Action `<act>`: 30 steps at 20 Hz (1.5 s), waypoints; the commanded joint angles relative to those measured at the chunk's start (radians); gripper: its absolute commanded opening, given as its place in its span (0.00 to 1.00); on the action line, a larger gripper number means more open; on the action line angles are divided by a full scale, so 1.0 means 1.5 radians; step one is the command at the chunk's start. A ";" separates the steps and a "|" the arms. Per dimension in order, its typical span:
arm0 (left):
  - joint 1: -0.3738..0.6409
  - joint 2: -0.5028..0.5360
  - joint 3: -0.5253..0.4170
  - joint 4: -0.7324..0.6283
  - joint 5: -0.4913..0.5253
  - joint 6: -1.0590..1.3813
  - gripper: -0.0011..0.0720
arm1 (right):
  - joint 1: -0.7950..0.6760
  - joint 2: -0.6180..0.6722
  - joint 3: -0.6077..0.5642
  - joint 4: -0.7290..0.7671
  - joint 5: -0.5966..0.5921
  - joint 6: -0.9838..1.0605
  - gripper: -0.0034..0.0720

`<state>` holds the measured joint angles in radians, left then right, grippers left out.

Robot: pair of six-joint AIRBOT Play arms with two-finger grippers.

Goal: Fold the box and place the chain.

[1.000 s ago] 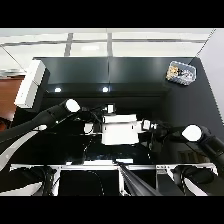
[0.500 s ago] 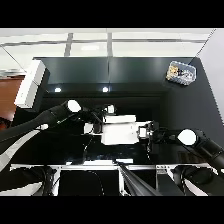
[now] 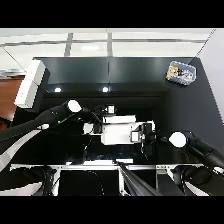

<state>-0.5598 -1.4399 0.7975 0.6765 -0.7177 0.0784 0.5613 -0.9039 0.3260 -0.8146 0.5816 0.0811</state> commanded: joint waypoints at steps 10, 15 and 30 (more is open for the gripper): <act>-0.001 0.000 0.000 0.000 -0.001 0.000 0.05 | -0.081 -0.008 0.098 0.003 0.028 0.038 0.94; -0.001 0.000 0.000 0.000 -0.001 0.000 0.05 | -0.095 -0.018 0.099 0.042 0.018 0.006 0.94; -0.001 0.000 0.000 0.000 -0.001 0.000 0.05 | -0.141 -0.164 0.143 0.142 0.121 -0.194 0.94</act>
